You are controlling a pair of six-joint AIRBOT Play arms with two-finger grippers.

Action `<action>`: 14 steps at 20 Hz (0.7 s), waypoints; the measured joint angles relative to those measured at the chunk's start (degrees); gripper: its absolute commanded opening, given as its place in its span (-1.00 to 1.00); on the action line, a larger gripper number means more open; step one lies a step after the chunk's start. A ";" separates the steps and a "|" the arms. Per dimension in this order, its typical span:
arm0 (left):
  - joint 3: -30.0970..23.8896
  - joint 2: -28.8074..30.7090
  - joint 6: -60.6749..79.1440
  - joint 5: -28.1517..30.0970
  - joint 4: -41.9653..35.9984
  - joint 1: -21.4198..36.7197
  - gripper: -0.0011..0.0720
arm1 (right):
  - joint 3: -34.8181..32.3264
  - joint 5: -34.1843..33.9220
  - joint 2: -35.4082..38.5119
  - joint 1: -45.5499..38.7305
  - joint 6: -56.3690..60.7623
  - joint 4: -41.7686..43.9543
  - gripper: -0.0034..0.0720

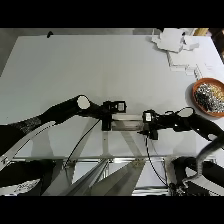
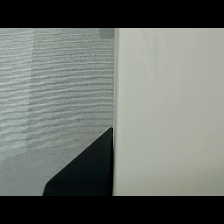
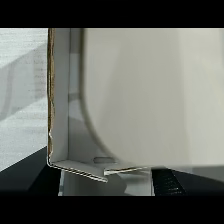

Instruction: Fold the box and place the chain.

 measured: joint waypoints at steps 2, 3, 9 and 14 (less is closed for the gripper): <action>0.00 0.00 -0.02 0.02 0.00 0.00 -0.94 | 0.00 0.00 0.00 0.00 0.00 -0.02 0.15; 0.00 0.00 0.00 0.02 0.00 0.00 -0.94 | 0.00 0.00 0.00 0.00 0.00 0.00 0.15; 0.00 0.00 0.00 0.02 0.00 0.00 -0.94 | -0.02 0.00 0.00 0.00 0.00 0.00 0.15; -0.11 -0.11 -0.09 -0.42 0.76 0.00 -0.03 | -0.02 -0.11 -0.02 0.00 -0.04 0.02 0.15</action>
